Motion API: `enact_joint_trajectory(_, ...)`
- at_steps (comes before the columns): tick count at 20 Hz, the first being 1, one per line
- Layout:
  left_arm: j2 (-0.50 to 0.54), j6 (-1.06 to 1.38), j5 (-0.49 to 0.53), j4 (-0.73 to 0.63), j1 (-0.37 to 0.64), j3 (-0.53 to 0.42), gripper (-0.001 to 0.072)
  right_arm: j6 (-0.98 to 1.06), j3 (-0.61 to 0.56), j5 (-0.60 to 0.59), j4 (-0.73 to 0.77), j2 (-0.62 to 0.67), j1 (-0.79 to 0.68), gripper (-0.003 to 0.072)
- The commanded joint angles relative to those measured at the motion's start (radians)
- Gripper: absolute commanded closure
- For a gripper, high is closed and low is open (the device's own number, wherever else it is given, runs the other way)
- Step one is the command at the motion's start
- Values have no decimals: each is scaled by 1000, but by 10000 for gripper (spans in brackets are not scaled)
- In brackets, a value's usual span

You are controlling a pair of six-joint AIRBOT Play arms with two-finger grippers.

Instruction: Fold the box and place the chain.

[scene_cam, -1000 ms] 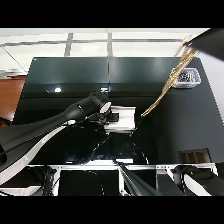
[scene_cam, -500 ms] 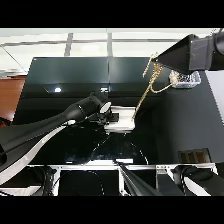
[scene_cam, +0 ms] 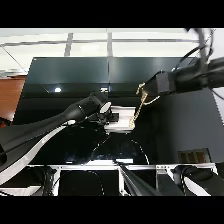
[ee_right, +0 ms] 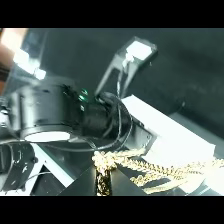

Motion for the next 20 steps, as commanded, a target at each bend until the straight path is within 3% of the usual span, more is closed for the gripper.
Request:
enact_joint_trajectory(1,0,0,0,0,0,1,680,3,-85,-32,16,0,29,670)
enact_joint_trajectory(6,0,0,2,0,0,1,680,-14,-66,-58,102,1,46,670)
enact_joint_trajectory(12,0,0,2,0,0,1,680,-14,67,-58,114,2,46,670)
enact_joint_trajectory(17,0,0,1,0,0,1,680,-14,67,-60,115,2,47,670)
enact_joint_trajectory(20,0,0,2,0,0,1,680,-12,31,-18,40,2,47,670)
